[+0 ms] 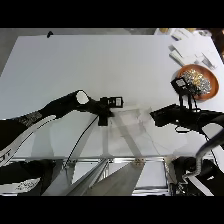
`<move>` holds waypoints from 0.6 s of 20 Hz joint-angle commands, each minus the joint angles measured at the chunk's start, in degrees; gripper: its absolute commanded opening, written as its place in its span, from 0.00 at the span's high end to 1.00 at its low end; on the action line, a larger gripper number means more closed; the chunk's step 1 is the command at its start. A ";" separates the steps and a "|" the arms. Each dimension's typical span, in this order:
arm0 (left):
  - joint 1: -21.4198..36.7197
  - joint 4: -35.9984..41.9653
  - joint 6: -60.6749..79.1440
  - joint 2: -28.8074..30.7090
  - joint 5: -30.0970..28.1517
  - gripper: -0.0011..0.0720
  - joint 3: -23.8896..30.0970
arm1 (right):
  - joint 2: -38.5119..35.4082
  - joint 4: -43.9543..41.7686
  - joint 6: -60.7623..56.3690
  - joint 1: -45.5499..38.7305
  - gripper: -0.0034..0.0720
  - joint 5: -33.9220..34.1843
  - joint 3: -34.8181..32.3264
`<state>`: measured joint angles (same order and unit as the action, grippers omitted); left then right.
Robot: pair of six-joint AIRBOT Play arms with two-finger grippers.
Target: Fold the box and place the chain.
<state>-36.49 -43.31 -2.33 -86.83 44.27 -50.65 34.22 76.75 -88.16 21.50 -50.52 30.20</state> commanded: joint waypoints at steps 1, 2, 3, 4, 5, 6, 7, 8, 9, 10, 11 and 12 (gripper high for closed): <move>0.00 -0.50 3.78 -0.11 5.14 0.99 -0.26 | -0.02 0.00 -0.02 0.04 0.32 -0.02 0.00; 0.00 -1.64 3.80 -0.13 5.51 0.99 -0.79 | -0.02 0.00 -0.02 0.04 0.32 -0.02 0.00; 0.02 -2.82 3.78 -0.13 5.27 0.99 -1.51 | -0.02 0.00 -0.02 0.04 0.32 -0.02 0.00; 0.11 -2.75 3.78 -0.13 4.24 0.99 -2.03 | -0.02 0.00 0.04 0.04 0.32 -0.02 0.00; 0.11 -2.62 3.80 -0.13 2.80 0.99 -2.25 | -0.02 0.00 0.15 0.04 0.32 0.00 0.00; 0.09 -2.58 3.82 -0.20 1.31 0.99 -2.25 | -0.02 0.00 0.15 0.04 0.32 -0.02 0.00; 0.09 -2.58 3.82 -0.39 0.61 0.98 -2.25 | -0.02 0.00 0.15 0.04 0.32 -0.02 0.00; 0.09 -2.43 3.82 -0.79 0.48 0.98 -2.25 | -0.02 0.00 0.15 0.04 0.32 -0.02 0.00; 0.09 -2.40 3.80 -1.25 0.50 0.98 -2.25 | -0.02 0.00 0.15 0.04 0.32 -0.02 0.00; 0.09 -2.40 3.80 -1.68 0.46 0.98 -2.23 | -0.02 0.00 0.15 0.04 0.32 -0.02 0.00; 0.09 -2.40 3.82 -2.03 0.37 0.98 -2.23 | -0.02 0.00 0.13 0.04 0.32 -0.04 0.00; 0.07 -2.38 3.82 -2.25 0.11 0.98 -2.25 | -0.02 0.00 0.15 0.04 0.32 -0.02 0.00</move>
